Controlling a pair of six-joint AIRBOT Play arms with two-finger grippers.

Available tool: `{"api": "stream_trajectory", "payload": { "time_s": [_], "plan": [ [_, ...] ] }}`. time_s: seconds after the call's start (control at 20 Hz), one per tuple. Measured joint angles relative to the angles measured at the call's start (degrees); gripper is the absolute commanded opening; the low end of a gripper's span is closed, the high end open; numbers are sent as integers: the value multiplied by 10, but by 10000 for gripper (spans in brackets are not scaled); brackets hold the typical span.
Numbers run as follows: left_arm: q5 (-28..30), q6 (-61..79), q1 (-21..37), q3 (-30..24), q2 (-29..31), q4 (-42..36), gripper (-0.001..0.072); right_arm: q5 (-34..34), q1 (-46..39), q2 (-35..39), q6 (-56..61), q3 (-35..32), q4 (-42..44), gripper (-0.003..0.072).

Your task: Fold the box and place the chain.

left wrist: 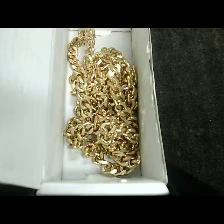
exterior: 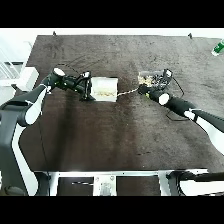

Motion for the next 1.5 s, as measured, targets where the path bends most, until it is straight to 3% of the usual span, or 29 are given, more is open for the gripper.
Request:
{"api": "stream_trajectory", "payload": {
  "time_s": [0.1,0.2,0.3,0.35,0.4,0.6,0.95,1.1,1.5],
  "plan": [
    [0,0,0,0,0,0,490,18,-2,-39,6,38,0,485],
    [1,0,0,0,0,0,490,40,0,-76,10,78,0,406],
    [1,0,0,0,0,0,491,59,2,-106,12,115,10,234],
    [1,0,0,0,0,0,490,66,2,-118,13,129,16,43],
    [1,0,0,0,0,0,491,73,3,-126,14,137,20,12],
    [1,0,0,0,0,0,490,91,9,-129,15,155,30,10],
    [2,0,0,0,0,0,490,110,98,37,-69,158,35,11],
    [2,0,0,0,0,0,490,112,140,76,-84,159,35,11],
    [1,0,0,0,0,0,490,98,220,71,-92,159,35,11]
  ]
}}
